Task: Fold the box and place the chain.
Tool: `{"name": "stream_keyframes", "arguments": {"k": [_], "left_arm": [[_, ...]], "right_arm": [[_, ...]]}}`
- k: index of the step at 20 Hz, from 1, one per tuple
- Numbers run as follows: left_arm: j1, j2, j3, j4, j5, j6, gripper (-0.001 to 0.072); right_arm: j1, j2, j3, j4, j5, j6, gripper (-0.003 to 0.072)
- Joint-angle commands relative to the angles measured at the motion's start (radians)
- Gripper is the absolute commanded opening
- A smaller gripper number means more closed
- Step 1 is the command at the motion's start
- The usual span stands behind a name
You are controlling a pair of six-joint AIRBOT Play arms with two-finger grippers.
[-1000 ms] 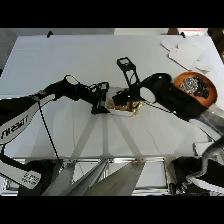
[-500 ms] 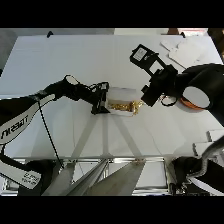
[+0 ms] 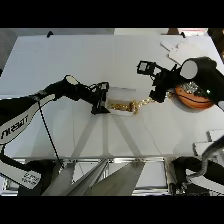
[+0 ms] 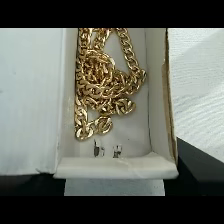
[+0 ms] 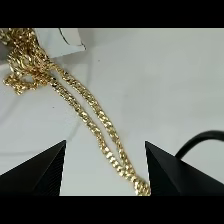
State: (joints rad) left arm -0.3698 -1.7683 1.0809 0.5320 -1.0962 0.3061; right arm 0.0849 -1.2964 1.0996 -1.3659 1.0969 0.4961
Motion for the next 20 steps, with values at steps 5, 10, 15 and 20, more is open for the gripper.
{"name": "stream_keyframes", "arguments": {"k": [5,10,15,20], "left_arm": [[0.0,0.0,0.0,0.0,0.0,0.0,0.0209],[0.0,0.0,0.0,0.0,0.0,0.0,0.0209],[0.0,0.0,0.0,0.0,0.0,0.0,0.0209],[0.0,0.0,0.0,0.0,0.0,0.0,0.0209]], "right_arm": [[-0.051,-0.246,-0.001,0.148,-0.095,-0.376,0.0548],[-0.051,-0.306,-0.001,0.148,-0.095,-0.375,0.0548],[-0.05,-0.328,-0.001,0.148,-0.095,-0.375,0.0548],[-0.045,-0.355,-0.001,0.134,-0.063,-0.373,0.0164]]}}
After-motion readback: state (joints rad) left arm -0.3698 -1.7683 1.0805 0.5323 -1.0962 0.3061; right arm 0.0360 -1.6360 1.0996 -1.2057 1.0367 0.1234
